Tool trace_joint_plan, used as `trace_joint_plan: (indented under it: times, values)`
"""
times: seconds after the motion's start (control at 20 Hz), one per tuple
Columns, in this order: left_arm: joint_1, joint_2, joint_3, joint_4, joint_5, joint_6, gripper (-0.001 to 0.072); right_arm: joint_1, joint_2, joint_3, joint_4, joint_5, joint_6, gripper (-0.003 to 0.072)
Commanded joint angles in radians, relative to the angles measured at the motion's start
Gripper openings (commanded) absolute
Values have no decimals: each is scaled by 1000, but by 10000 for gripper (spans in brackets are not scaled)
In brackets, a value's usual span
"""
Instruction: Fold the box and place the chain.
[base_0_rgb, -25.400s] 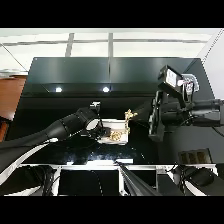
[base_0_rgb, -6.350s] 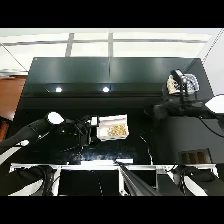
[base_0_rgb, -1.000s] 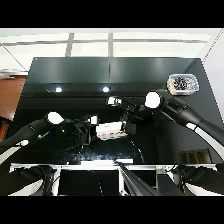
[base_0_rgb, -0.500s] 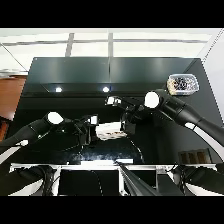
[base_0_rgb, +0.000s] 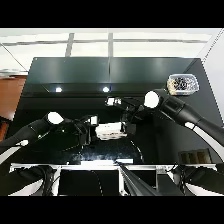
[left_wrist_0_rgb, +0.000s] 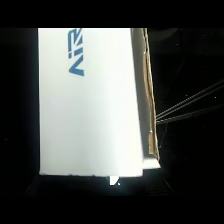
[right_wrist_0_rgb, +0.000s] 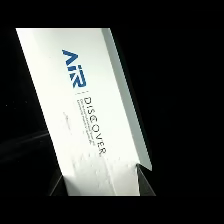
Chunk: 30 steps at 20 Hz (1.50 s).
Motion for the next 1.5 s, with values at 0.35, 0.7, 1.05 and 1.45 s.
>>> trace_joint_plan:
  times: [0.35,0.7,1.05,1.45]
  values:
    - [0,-1,0,-1,0,-3,404,0,30,0,-3,33,12,598]
    - [0,-1,0,0,0,-3,404,0,30,0,27,43,12,457]
    - [0,-1,0,-1,0,-3,404,0,30,0,26,39,12,553]
    - [0,-1,0,-1,0,-3,404,0,31,1,23,29,24,701]
